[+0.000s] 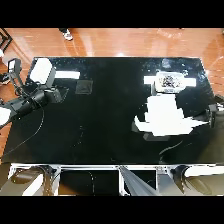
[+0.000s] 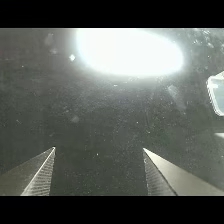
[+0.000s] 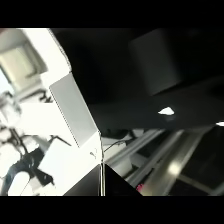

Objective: Fold the box and place the chain.

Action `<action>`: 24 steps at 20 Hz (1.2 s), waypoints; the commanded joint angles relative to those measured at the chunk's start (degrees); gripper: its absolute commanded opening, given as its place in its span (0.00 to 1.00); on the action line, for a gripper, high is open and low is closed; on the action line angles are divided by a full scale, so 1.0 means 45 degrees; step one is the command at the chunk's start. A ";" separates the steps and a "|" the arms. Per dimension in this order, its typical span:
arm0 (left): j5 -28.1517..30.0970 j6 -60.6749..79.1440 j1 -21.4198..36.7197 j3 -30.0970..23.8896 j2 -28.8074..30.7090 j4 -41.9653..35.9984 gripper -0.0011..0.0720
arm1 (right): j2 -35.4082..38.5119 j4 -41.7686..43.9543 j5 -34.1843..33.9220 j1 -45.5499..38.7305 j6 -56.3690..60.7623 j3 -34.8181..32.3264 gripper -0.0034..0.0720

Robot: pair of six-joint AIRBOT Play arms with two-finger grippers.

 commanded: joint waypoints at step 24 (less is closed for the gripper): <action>-0.2370 0.0000 -0.0850 0.0005 -0.3536 -0.0597 0.87 | 0.8354 0.5537 -1.2264 1.3216 -0.2074 -0.6620 0.08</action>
